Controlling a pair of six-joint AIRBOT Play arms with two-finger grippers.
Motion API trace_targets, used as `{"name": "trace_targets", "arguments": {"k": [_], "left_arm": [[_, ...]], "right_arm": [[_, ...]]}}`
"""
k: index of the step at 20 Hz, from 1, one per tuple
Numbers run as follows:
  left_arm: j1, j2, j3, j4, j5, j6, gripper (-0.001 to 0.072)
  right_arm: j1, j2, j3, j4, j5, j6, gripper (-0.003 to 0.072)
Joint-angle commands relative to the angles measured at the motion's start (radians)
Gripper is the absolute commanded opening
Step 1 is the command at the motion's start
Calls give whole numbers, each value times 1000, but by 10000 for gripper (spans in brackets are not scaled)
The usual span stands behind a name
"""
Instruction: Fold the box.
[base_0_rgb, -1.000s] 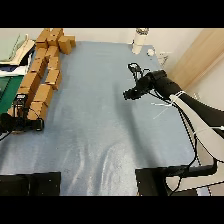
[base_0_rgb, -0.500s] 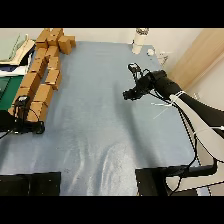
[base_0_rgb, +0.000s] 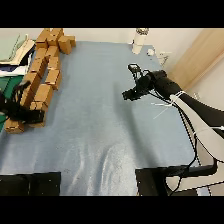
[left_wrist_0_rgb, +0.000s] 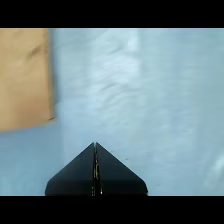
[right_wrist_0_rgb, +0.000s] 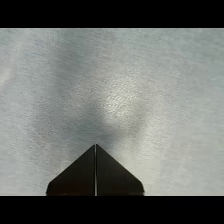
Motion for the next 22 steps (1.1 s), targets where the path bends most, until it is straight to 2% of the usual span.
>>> {"name": "trace_targets", "arguments": {"k": [1,2,6,10,14,22], "left_arm": [[-131,-41,156,-139,95,13,12],[-171,-96,217,-140,108,-16,12],[-288,-388,470,-140,34,-47,12],[-406,-589,612,-140,92,-47,11],[-478,-712,668,-156,121,-51,12],[-494,-734,670,-161,130,-50,12]], "right_arm": [[0,-2,4,67,0,0,4],[0,-10,16,79,-5,0,5],[0,-87,126,165,-85,0,5],[0,-235,311,273,-177,3,5],[25,-370,476,316,-241,12,5],[41,-379,499,309,-228,12,5]]}}
